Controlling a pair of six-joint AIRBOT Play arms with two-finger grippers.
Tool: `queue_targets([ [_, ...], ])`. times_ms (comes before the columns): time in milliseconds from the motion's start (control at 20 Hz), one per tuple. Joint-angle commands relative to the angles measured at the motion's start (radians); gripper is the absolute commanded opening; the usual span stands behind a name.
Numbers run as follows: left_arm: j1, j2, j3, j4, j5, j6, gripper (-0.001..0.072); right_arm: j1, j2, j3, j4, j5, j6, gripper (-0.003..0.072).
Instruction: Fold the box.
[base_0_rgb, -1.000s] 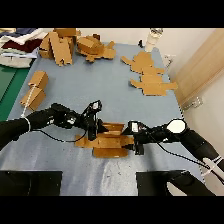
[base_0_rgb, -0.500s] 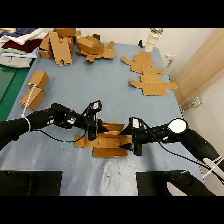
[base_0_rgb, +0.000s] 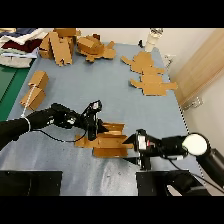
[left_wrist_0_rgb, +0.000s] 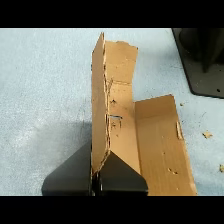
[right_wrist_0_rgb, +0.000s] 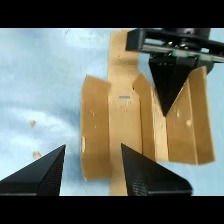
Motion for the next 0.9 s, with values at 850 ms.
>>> queue_targets([
  [850, 0.0, -0.001, 0.0, 0.0, 0.0, 0.0, 0.0015, 0.057, 0.055, -0.212, -0.003, -0.181, -0.047, 0.056],
])
